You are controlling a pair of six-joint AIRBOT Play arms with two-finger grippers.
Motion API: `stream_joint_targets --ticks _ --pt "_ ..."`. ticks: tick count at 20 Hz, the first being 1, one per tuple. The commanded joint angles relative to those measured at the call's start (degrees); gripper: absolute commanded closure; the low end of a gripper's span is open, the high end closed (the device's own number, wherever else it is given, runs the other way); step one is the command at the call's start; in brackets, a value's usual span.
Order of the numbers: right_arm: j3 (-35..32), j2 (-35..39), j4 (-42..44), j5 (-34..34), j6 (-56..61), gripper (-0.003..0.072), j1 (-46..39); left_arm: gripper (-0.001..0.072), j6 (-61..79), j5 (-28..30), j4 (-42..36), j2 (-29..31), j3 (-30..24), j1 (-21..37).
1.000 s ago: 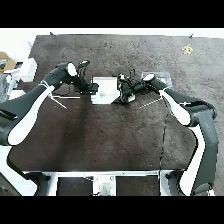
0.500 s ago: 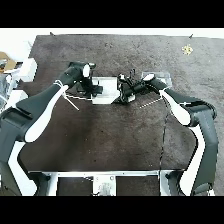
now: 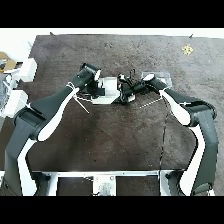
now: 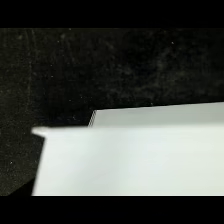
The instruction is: Fold the box and place the chain.
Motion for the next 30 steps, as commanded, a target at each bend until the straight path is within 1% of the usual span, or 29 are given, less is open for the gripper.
stream_joint_targets --ticks 1,2,3,4,12,13,14,15,21,24,26,28,30 --pt "0.00 0.00 0.02 0.02 0.04 0.0249 -0.02 0.0497 -1.64 0.72 0.81 -0.26 0.35 -0.22" --pt "0.00 0.00 0.02 0.02 0.04 0.0249 -0.02 0.0550 -1.73 0.72 0.76 -0.26 0.35 -0.20" --pt "0.00 0.00 0.02 0.02 0.04 0.0250 -0.02 0.0656 -1.81 0.74 0.74 -0.26 0.35 -0.20" --pt "0.00 0.00 0.02 0.02 0.02 0.0249 -0.02 0.0699 -2.03 1.03 0.74 -0.26 0.35 -0.20" --pt "0.00 0.00 0.02 0.02 0.04 0.0250 -0.02 0.0696 -3.06 1.66 -0.22 -0.28 -0.07 0.02" --pt "0.00 0.00 0.02 0.02 0.02 0.0250 -0.02 0.0556 -3.06 1.68 -0.22 -0.28 -0.07 0.02" --pt "0.00 0.00 0.02 0.02 0.02 0.0249 -0.02 0.0372 -2.40 1.68 -0.22 -0.28 -0.07 0.02" --pt "0.00 0.00 0.02 0.02 0.02 0.0250 -0.02 0.0338 -1.20 1.66 -0.22 -0.28 -0.07 0.02" --pt "0.00 0.00 0.02 0.02 0.04 0.0249 -0.02 0.0338 -1.01 1.05 -0.22 0.33 0.11 0.02" --pt "0.00 0.00 0.02 0.02 0.02 0.0249 -0.02 0.0338 1.20 -2.69 -0.57 0.35 2.29 0.02" --pt "0.00 0.00 0.02 0.02 0.02 0.0250 -0.02 0.0338 2.03 -6.56 -0.96 0.35 5.27 0.02" --pt "0.00 0.00 0.02 0.02 0.02 0.0250 -0.02 0.0338 4.13 -10.73 -0.94 0.35 9.35 0.02" --pt "0.00 0.00 0.02 0.02 0.02 0.0250 -0.02 0.0338 6.78 -13.38 -0.92 0.68 12.41 0.02"
